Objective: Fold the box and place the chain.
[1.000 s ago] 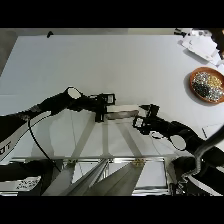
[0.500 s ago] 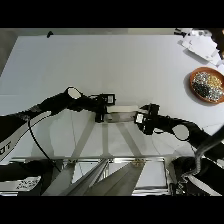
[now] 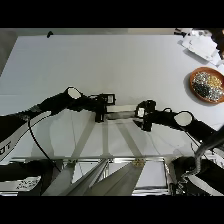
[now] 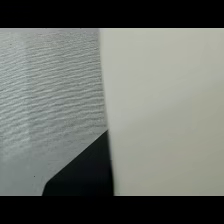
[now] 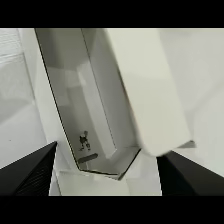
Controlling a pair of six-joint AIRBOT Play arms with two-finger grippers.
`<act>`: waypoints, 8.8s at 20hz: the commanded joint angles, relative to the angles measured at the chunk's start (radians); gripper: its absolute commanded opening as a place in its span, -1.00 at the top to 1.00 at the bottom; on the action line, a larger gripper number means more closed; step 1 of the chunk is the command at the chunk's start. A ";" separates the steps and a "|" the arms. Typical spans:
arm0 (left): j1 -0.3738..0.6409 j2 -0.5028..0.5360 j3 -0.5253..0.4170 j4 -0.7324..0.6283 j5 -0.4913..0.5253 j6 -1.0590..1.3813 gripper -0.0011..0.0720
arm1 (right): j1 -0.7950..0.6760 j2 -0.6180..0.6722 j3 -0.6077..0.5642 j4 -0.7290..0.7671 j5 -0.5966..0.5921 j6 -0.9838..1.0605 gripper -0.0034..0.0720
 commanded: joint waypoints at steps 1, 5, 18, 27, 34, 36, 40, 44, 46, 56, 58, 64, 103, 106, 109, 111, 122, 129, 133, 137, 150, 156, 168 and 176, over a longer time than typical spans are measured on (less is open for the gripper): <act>-0.001 0.000 0.000 0.000 -0.001 0.000 0.93 | -0.033 -0.013 0.013 0.033 0.051 -0.084 -0.96; -0.001 0.000 0.000 0.000 -0.001 0.000 0.93 | -0.033 -0.073 0.013 0.049 0.130 -0.171 -0.96; -0.001 0.000 0.000 0.000 -0.001 0.000 0.93 | -0.098 -0.235 0.052 0.152 0.253 -0.316 -0.85; -0.001 0.000 0.000 0.000 -0.001 0.000 0.93 | -0.130 -0.254 0.053 0.153 0.267 -0.329 -0.65; -0.001 0.000 0.000 0.000 -0.001 0.000 0.93 | -0.130 -0.276 0.053 0.153 0.274 -0.373 -0.20; -0.001 0.000 0.000 0.000 -0.001 0.000 0.93 | -0.130 -0.285 0.053 0.153 0.274 -0.373 -0.31; -0.001 0.000 0.000 0.000 -0.001 0.000 0.93 | -0.130 -0.289 0.053 0.153 0.273 -0.373 -0.40; -0.001 0.000 0.000 0.000 -0.001 0.000 0.93 | -0.130 -0.289 0.053 0.153 0.273 -0.373 -0.54; -0.001 0.000 0.000 0.000 -0.001 0.000 0.93 | -0.130 -0.289 0.053 0.153 0.273 -0.373 -0.51; -0.001 0.000 0.000 0.000 -0.001 0.000 0.93 | -0.130 -0.288 0.053 0.152 0.273 -0.362 -0.16; -0.001 0.000 0.000 0.000 -0.001 0.000 0.93 | -0.130 -0.288 0.053 0.152 0.274 -0.362 -0.16; -0.001 0.000 0.000 0.000 -0.001 0.000 0.93 | -0.130 -0.288 0.053 0.152 0.275 -0.362 -0.20; 0.137 0.558 0.000 0.455 -0.610 -0.667 0.97 | -0.130 -0.288 0.053 0.152 0.275 -0.362 -0.20; 0.008 0.562 -0.002 0.414 -0.579 -0.745 0.97 | -0.130 -0.288 0.053 0.152 0.275 -0.362 -0.20; -0.159 0.503 -0.003 0.317 -0.360 -0.737 0.96 | -0.130 -0.288 0.053 0.152 0.275 -0.362 -0.20; -0.238 0.430 -0.003 0.287 -0.166 -0.712 0.96 | -0.130 -0.288 0.053 0.152 0.275 -0.362 -0.20; -0.187 0.186 0.005 0.014 0.455 -0.571 0.96 | -0.130 -0.288 0.053 0.152 0.275 -0.362 -0.20; -0.074 0.100 0.005 0.015 0.223 -0.577 0.96 | -0.130 -0.288 0.053 0.152 0.275 -0.362 -0.20; -0.082 0.060 0.005 0.016 0.161 -0.576 0.96 | -0.130 -0.288 0.053 0.152 0.275 -0.362 -0.20; -0.082 0.023 0.005 0.015 0.109 -0.577 0.95 | -0.130 -0.288 0.053 0.152 0.275 -0.362 -0.20; -0.054 0.256 0.006 0.265 0.119 -0.668 0.89 | -0.130 -0.288 0.053 0.152 0.275 -0.362 -0.20; -0.031 0.406 0.006 0.684 -0.154 -0.866 0.66 | -0.130 -0.288 0.053 0.152 0.275 -0.362 -0.20; -0.034 0.200 -0.019 0.689 -0.124 -0.746 0.00 | -0.130 -0.288 0.053 0.152 0.275 -0.362 -0.20; 0.054 0.130 -0.022 0.391 -0.074 -0.372 -0.30 | -0.130 -0.288 0.053 0.152 0.275 -0.362 -0.20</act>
